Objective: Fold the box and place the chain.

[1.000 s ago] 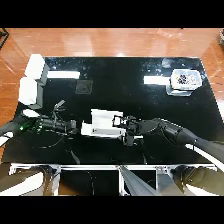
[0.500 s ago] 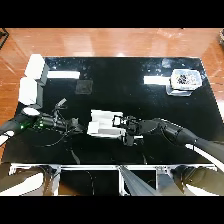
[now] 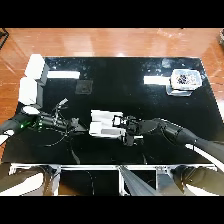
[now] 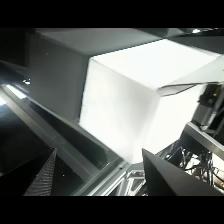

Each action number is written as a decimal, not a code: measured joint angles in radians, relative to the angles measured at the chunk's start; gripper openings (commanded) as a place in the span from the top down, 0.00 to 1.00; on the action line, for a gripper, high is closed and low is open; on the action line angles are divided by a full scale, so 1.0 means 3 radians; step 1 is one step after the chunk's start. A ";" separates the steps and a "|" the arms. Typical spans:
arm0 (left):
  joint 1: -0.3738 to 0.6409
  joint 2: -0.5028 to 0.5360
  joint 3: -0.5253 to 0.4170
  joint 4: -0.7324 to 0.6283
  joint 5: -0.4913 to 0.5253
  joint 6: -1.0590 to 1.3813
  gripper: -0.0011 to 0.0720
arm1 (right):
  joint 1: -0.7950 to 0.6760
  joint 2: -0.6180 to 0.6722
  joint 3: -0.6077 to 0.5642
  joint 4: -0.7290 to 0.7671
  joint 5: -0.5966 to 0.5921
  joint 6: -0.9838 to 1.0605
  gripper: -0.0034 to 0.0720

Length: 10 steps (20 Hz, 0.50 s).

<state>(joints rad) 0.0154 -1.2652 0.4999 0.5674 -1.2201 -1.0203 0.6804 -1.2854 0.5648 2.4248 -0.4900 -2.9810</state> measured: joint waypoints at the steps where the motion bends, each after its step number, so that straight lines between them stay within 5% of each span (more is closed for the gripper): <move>1: 0.0000 0.0000 0.0008 -0.0015 -0.0011 0.0005 0.12 | 0.0000 0.0000 0.0000 -0.0001 0.0000 0.0000 0.93; 10: -0.0155 0.0000 0.0069 -0.0172 0.0003 0.0109 0.15 | 0.0000 0.0000 0.0000 0.0000 0.0000 0.0000 0.93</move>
<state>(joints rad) -0.0311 -1.2652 0.5205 0.5159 -1.2194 -0.9874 0.6804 -1.2854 0.5648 2.4248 -0.4900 -2.9810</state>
